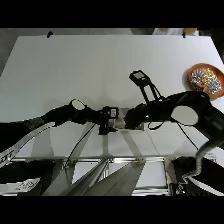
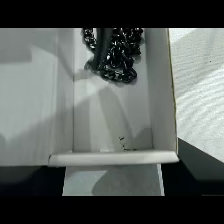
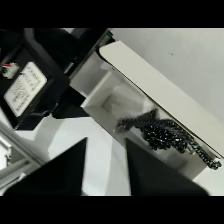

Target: Fold the box and place the chain.

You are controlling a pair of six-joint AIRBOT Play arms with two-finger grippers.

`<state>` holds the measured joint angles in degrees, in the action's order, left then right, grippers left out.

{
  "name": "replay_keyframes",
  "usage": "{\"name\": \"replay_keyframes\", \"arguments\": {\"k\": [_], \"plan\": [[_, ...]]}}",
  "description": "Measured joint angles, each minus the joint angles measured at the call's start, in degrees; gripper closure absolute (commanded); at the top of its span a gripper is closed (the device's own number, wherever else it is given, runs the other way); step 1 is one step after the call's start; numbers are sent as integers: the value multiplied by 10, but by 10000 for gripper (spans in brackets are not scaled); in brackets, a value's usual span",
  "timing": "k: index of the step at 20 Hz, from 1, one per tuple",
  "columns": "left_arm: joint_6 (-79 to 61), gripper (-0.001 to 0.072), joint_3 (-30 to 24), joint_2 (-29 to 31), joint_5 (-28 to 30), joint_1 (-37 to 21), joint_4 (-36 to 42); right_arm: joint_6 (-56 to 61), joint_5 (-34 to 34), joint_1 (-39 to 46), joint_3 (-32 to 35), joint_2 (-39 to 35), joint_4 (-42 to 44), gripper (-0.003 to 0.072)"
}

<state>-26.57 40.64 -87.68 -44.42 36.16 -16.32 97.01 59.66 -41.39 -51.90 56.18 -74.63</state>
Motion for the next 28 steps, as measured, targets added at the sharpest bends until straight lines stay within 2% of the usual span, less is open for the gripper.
{"name": "replay_keyframes", "arguments": {"k": [2,5,8,10,13,15,17,18,22,23,24,28], "plan": [[0,500,0,0,0,0,0,-19,5,1,-9,10,-1,368],[0,500,0,0,0,0,0,-39,21,23,-51,12,-21,501],[0,500,0,0,0,0,0,-49,37,80,-87,14,-54,649],[0,500,0,0,0,0,0,-52,50,135,-97,22,-89,668],[0,500,0,0,0,0,0,-54,70,216,-86,43,-118,668],[0,500,0,0,0,0,0,-56,70,259,-55,55,-128,648],[0,500,0,0,0,0,0,-58,56,286,-13,61,-135,408],[0,500,0,0,0,0,0,-59,49,296,9,63,-137,335],[0,500,0,0,0,0,0,-60,7,312,73,67,-144,332],[0,500,0,0,0,0,0,-60,-2,314,82,67,-145,364],[0,500,0,0,0,0,0,-60,-11,315,88,68,-146,400],[0,500,0,0,0,0,0,-50,-35,317,100,85,-148,401]]}}
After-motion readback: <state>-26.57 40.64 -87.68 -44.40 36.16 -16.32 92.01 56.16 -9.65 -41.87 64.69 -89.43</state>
